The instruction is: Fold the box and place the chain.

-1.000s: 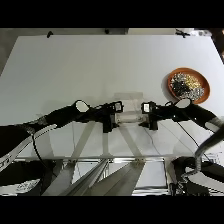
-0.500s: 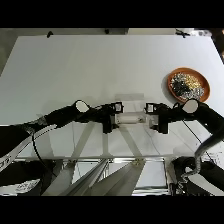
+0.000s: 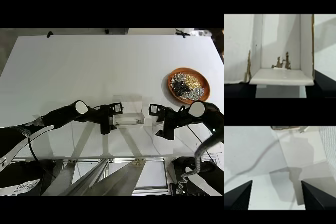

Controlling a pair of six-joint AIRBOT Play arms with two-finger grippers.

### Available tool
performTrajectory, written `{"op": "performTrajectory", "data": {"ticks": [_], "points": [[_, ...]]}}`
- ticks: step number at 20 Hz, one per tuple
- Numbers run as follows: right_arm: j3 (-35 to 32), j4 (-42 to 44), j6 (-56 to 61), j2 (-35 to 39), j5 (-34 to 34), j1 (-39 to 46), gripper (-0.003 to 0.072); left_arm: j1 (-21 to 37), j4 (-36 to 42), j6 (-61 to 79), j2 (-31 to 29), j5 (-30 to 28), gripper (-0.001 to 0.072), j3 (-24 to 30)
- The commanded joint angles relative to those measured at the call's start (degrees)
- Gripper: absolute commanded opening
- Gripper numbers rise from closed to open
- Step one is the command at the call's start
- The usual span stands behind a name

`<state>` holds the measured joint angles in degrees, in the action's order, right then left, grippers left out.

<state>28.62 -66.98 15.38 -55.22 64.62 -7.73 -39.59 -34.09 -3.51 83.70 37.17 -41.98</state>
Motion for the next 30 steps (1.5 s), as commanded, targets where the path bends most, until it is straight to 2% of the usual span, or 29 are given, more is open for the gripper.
{"op": "performTrajectory", "data": {"ticks": [1, 8, 9, 10, 12, 15, 16, 18, 19, 21, 26, 30], "points": [[0.1, 4.8, 1.3, 1.5, 3.4, 0.0, 0.0644, 0.0, -5.6, -4.7, -0.4, 1.0, 0.0135, 0.0], [0.1, 16.8, 1.3, 1.8, 5.7, 0.0, 0.0641, 0.0, -5.6, -4.7, -0.4, 0.8, 0.0135, 0.0], [0.1, 18.4, 1.4, 1.8, 6.1, 0.0, 0.0594, -0.1, -5.6, -4.7, -0.4, 0.8, 0.0135, 0.0], [0.1, 19.7, 1.3, 1.8, 6.5, 0.0, 0.0502, -0.1, -5.6, -4.7, -0.4, 0.9, 0.0135, 0.0], [0.1, 21.4, 1.4, 1.8, 6.5, 0.0, 0.0452, -0.1, -5.6, -4.7, -0.3, 0.9, 0.0135, 0.0], [0.1, 23.4, 1.4, 1.8, 6.4, 0.0, 0.0419, -0.1, -5.6, -4.7, -0.4, 0.9, 0.0135, 0.0], [0.1, 24.2, 1.4, 1.8, 6.3, 0.0, 0.0351, -0.1, -5.6, -4.7, -0.4, 0.9, 0.0135, 0.0], [0.1, 25.9, 1.3, 1.8, 6.3, 0.0, 0.0033, -0.1, -5.6, -4.7, -0.4, 0.8, 0.0135, 0.0], [0.1, 27.0, 1.1, 1.8, 5.9, 0.0, 0.0008, -0.1, -5.6, -4.7, -0.4, 0.9, 0.0135, 0.0], [0.1, 30.6, 1.1, 1.8, 1.7, 0.0, 0.0008, -0.1, -5.6, -4.7, -0.4, 0.9, 0.0135, 0.0], [0.0, 39.2, 1.1, 0.6, -17.9, -0.1, 0.0008, -0.1, -5.6, -4.7, -0.4, 0.9, 0.0135, 0.0], [0.0, 39.2, 2.6, -6.0, -20.9, -0.1, 0.0008, -0.1, -5.6, -4.7, -0.4, 0.9, 0.0135, 0.0]]}}
